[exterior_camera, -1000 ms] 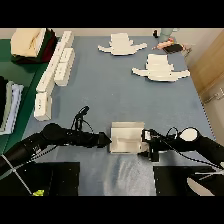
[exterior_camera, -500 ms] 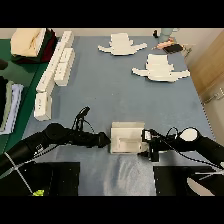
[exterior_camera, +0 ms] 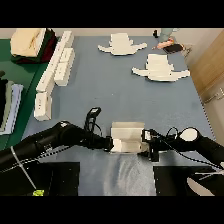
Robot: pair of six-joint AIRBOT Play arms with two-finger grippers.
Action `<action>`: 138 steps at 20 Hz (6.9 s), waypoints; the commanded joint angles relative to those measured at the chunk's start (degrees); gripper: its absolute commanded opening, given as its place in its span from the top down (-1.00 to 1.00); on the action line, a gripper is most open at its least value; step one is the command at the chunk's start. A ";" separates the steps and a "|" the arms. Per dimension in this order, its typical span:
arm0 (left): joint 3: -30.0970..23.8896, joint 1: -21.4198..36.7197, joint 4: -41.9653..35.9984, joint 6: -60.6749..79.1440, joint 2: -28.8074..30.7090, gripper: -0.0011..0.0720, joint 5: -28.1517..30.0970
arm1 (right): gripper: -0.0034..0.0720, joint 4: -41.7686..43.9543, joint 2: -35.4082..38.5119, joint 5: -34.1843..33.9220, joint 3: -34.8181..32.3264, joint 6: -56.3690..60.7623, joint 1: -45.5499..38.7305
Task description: Fold the box.
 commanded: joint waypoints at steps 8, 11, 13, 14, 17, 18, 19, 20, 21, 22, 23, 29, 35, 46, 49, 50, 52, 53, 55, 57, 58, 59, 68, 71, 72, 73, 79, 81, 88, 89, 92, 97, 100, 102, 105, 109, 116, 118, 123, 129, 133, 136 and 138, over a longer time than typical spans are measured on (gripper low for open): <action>14.32 -7.26 18.29 -19.41 -16.90 -0.49 -9.84 | -0.45 0.00 0.04 0.00 0.04 0.02 -0.02; 16.81 -7.26 22.08 -24.74 -19.52 -0.45 -12.87 | -0.45 0.00 0.04 0.02 0.04 0.02 -0.02; 18.08 -7.28 22.12 -26.88 -21.42 -0.45 -14.32 | -0.45 0.00 0.04 0.02 0.04 0.02 -0.02; 18.91 -7.34 22.10 -27.78 -22.32 -0.45 -15.17 | -0.45 0.00 0.04 0.00 0.04 0.02 -0.02; 22.34 -8.83 23.58 -30.71 -25.07 -0.45 -17.62 | -0.45 0.00 0.04 0.02 0.04 0.02 -0.02; 23.19 -9.68 24.87 -32.96 -25.77 -0.45 -17.79 | -0.45 0.00 0.04 0.00 0.04 0.02 -0.02; 23.82 -10.64 26.43 -35.63 -26.53 -0.45 -18.01 | -0.45 0.00 0.04 0.00 0.04 0.02 -0.02; 24.11 -11.52 27.67 -37.99 -27.15 -0.21 -18.53 | -0.45 0.00 0.04 0.02 0.04 0.02 -0.02; 24.13 -12.28 28.35 -39.10 -27.50 -0.16 -18.84 | -0.45 0.00 0.04 0.02 0.04 0.02 -0.02; 24.13 -12.87 28.46 -39.43 -27.76 -0.15 -18.88 | -0.45 0.00 0.04 0.00 0.04 0.02 -0.02; 24.11 -13.40 28.46 -39.63 -27.96 0.01 -19.02 | -0.45 0.00 0.04 0.02 0.04 0.02 -0.02; 24.09 -14.40 29.68 -41.75 -28.17 0.92 -19.26 | -0.45 0.00 0.04 0.02 0.04 0.02 -0.02; 25.07 -14.38 29.35 -39.54 -28.04 -0.91 -19.32 | -0.45 0.00 0.04 0.02 0.04 0.02 -0.02; 29.44 -13.20 28.85 -37.22 -19.39 -0.91 -32.28 | -0.45 0.00 0.04 0.00 0.04 0.02 -0.02; 29.44 -13.16 28.76 -37.31 -13.46 -0.58 -33.86 | -0.45 0.00 0.04 0.02 0.04 0.02 -0.02; 29.44 -12.92 28.72 -37.07 -11.47 -0.29 -33.86 | -0.45 0.00 0.04 0.00 0.04 0.02 -0.02; 29.44 -12.07 29.07 -34.45 -7.87 0.71 -33.77 | -0.45 0.00 0.04 0.02 0.04 0.02 -0.02; 29.44 -11.63 29.62 -32.28 -6.51 0.92 -33.59 | -0.45 0.00 0.04 0.02 0.04 0.02 -0.02; 29.44 -10.67 30.99 -27.43 -4.76 0.92 -33.92 | -0.45 0.00 0.04 0.02 0.04 0.02 -0.02; 29.18 -10.14 32.04 -19.19 -3.85 0.92 -33.88 | -0.45 0.00 0.04 0.02 0.04 0.02 -0.02; 28.37 -8.13 30.03 -12.46 -3.02 0.92 -33.42 | -0.45 0.00 0.04 0.02 0.04 0.02 -0.02; 26.77 -5.51 27.41 -5.09 -1.81 0.92 -32.65 | -0.45 0.00 0.04 0.00 0.04 0.02 -0.02; -4.72 16.76 -6.60 79.62 10.73 -0.93 -4.37 | -0.45 0.00 0.04 0.02 0.04 0.00 -0.02; -10.23 16.70 -20.35 106.95 8.22 -0.93 0.87 | -0.45 0.00 0.04 0.00 0.04 0.02 -0.02; -11.06 16.70 -24.85 115.65 6.60 -0.93 0.83 | -0.45 0.00 0.04 0.02 0.04 0.02 -0.02; -11.45 16.70 -29.16 122.73 4.52 -0.93 0.87 | -0.45 0.00 0.04 0.02 0.04 0.02 -0.02; -10.51 16.68 -40.41 135.01 -6.16 -0.94 3.17 | -0.45 0.00 0.04 0.02 0.04 0.02 -0.02; -9.79 16.70 -42.40 135.34 -7.45 -0.94 3.48 | -0.45 0.00 0.04 0.02 0.04 0.02 -0.02; -8.92 16.68 -45.68 135.05 -9.33 -0.94 2.25 | -0.45 0.00 0.04 0.00 0.04 0.02 -0.02; -8.68 16.61 -45.68 135.03 -9.62 -0.94 1.68 | -0.45 0.00 0.04 0.02 0.04 0.00 -0.02; -8.09 15.32 -45.64 134.79 -10.34 -0.94 1.90 | -0.45 0.00 0.04 0.02 0.04 0.02 -0.02; -7.91 13.11 -44.33 130.64 -10.49 -0.93 5.33 | -0.45 0.00 0.04 0.02 0.04 0.02 -0.02; -7.63 10.67 -41.16 127.43 -10.75 -0.93 7.30 | -0.45 0.00 0.04 0.02 0.04 0.02 -0.02; -7.63 10.32 -41.03 125.52 -10.75 -0.93 8.55 | -0.45 0.00 0.04 0.00 0.04 0.02 -0.02; -7.45 10.29 -41.03 125.35 -10.97 -0.93 8.83 | -0.45 0.00 0.04 0.00 0.04 0.02 -0.02; -6.29 10.25 -40.00 123.82 -12.13 -0.93 8.31 | -0.45 0.00 0.04 0.02 0.04 0.02 -0.02; -6.25 9.51 -37.83 121.28 -12.17 -0.45 7.32 | -0.45 0.00 0.04 0.02 0.04 0.02 -0.02; -6.25 8.48 -37.18 121.37 -12.24 -0.45 7.41 | -0.45 0.00 0.04 0.02 0.04 0.02 -0.02; -6.27 8.46 -37.03 121.33 -12.24 -0.46 7.32 | -0.45 0.00 0.04 0.02 0.04 0.02 -0.02; -6.25 8.48 -37.05 121.35 -12.22 -0.46 7.34 | -0.45 0.00 0.04 0.02 0.04 0.02 -0.02; -6.25 8.48 -37.05 121.35 -12.22 -0.46 7.34 | -0.45 0.00 0.04 0.02 0.04 0.02 -0.02; -6.25 8.48 -37.05 121.35 -12.22 -0.46 7.34 | -0.45 0.00 0.04 0.02 0.04 0.02 -0.02; -6.25 8.48 -37.05 121.35 -12.22 -0.46 7.34 | -0.46 0.57 0.04 0.44 0.04 0.04 -0.02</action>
